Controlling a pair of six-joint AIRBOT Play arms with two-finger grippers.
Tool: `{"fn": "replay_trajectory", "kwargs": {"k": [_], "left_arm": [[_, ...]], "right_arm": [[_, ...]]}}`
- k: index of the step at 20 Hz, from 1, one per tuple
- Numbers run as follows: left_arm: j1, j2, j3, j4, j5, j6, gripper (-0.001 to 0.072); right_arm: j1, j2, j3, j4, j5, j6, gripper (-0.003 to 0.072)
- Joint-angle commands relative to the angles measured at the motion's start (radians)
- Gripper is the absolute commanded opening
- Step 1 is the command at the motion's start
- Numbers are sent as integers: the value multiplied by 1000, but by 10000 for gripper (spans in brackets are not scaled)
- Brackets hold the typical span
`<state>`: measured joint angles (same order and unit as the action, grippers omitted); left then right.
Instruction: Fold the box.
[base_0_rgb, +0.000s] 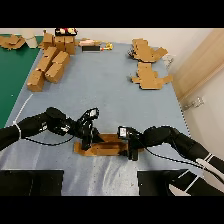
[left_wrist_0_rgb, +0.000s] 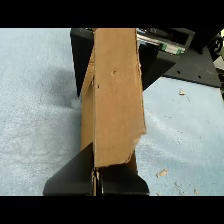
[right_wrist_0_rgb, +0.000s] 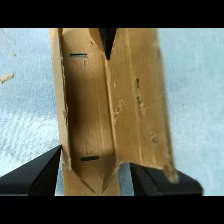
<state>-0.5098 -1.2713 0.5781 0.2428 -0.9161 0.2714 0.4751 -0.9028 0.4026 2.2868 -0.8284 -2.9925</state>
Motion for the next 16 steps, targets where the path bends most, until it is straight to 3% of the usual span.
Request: {"fn": "replay_trajectory", "kwargs": {"k": [1, 16], "left_arm": [[-1, 1, 0, 1, -3, 0, 13], [-1, 1, 0, 1, -3, 0, 13]], "right_arm": [[0, -9, 0, -2, -4, -1, 636], [1, -83, -3, 6, -19, -8, 635]]}}
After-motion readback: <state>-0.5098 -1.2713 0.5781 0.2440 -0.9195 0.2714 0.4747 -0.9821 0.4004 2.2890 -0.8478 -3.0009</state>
